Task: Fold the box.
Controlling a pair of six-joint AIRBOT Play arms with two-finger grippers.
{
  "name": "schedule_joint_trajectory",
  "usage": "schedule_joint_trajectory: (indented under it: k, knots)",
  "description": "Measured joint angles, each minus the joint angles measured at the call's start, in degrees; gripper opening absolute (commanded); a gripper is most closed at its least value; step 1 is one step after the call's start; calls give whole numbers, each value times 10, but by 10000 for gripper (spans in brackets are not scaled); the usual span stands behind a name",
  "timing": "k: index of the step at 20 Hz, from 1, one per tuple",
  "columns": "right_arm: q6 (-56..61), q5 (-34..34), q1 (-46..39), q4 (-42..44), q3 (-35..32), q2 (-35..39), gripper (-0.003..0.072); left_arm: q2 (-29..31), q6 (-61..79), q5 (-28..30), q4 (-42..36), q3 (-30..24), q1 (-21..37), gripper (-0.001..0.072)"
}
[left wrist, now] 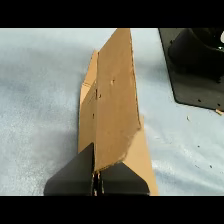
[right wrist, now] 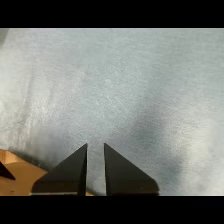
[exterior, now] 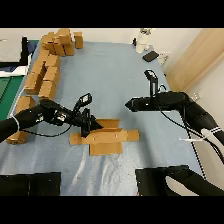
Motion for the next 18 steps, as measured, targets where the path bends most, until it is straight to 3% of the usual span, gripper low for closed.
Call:
schedule_joint_trajectory:
  k: [18]
  knots:
    - [4, 0, 0, 19, 0, -23, 159, -5, 47, 20, -61, -58, -3, 14]
